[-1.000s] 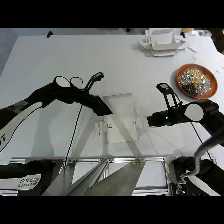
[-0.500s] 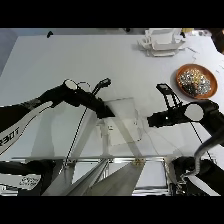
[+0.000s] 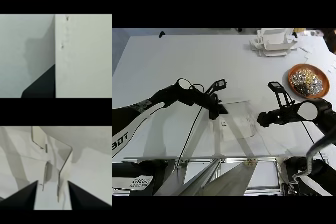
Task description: Fold the box and place the chain.
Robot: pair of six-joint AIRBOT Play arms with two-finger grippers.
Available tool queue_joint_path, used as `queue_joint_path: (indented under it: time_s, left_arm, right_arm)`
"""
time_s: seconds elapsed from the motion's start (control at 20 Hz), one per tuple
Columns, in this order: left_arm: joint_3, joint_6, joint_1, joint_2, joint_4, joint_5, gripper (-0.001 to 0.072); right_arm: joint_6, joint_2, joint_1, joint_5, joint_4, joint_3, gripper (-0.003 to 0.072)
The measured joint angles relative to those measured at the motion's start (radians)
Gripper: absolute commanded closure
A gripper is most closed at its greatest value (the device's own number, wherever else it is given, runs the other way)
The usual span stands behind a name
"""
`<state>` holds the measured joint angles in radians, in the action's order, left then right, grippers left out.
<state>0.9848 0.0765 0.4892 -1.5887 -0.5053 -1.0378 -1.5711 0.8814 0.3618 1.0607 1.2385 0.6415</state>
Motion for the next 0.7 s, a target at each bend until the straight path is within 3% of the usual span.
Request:
queue_joint_path:
  time_s: [0.4,0.7]
  left_arm:
    - [0.019,-0.119,0.091,0.051,-0.082,0.175,0.0702]
    - [0.020,-0.139,0.098,0.013,-0.093,0.227,0.0702]
  right_arm:
    - [0.034,-0.045,0.000,0.034,0.080,0.100,0.0154]
    - [0.038,-0.058,0.000,0.049,0.140,0.109,0.0154]
